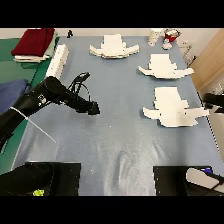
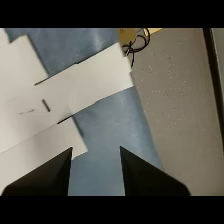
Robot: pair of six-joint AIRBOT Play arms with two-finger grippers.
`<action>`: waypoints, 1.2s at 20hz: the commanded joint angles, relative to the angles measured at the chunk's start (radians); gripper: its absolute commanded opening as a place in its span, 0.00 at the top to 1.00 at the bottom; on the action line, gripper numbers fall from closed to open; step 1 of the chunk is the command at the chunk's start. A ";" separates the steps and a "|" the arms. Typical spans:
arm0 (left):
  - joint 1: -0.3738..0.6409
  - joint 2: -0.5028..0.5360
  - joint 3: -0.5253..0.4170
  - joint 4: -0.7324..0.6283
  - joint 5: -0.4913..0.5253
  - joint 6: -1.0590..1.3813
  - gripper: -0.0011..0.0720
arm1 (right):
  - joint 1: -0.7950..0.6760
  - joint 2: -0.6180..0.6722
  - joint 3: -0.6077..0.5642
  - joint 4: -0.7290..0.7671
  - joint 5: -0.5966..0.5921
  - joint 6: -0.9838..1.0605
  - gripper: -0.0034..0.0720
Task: Fold the box.
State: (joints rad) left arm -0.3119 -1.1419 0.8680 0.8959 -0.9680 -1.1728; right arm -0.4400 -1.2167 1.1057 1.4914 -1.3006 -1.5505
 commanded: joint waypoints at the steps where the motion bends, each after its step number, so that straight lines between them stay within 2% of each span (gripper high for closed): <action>1: 0.000 0.000 0.000 -0.052 0.000 0.000 0.24 | -0.247 -0.182 0.140 0.207 -0.063 -0.277 0.33; 4: 0.000 0.000 0.000 -0.065 0.000 0.000 0.24 | -0.347 -0.315 0.238 0.391 -0.125 -0.366 0.34; 6: 0.000 0.000 0.000 -0.067 0.000 0.000 0.24 | -0.369 -0.375 0.275 0.420 -0.143 -0.391 0.34; 10: 0.000 0.000 0.000 -0.069 0.000 0.000 0.24 | -0.370 -0.449 0.285 0.435 -0.165 -0.463 0.34; 15: 0.000 0.000 -0.001 -0.089 0.000 0.000 0.24 | -0.368 -0.498 0.286 0.584 -0.188 -0.557 0.37; 16: 0.000 0.000 -0.001 -0.089 0.000 0.000 0.24 | -0.368 -0.503 0.286 0.600 -0.200 -0.561 0.43; 18: 0.000 0.000 -0.001 -0.089 0.000 0.000 0.24 | -0.359 -0.504 0.286 0.608 -0.227 -0.567 0.60; 19: 0.000 0.000 -0.001 -0.089 0.000 0.000 0.24 | -0.350 -0.504 0.286 0.610 -0.235 -0.571 0.62; 20: 0.000 0.000 -0.001 -0.089 0.000 0.000 0.24 | -0.339 -0.504 0.286 0.616 -0.246 -0.572 0.81; 21: 0.000 0.000 -0.001 -0.089 0.000 0.000 0.24 | -0.325 -0.504 0.286 0.624 -0.254 -0.581 0.95; 24: 0.000 0.000 0.000 -0.089 -0.002 0.000 0.24 | -0.269 -0.503 0.286 0.672 -0.273 -0.589 0.95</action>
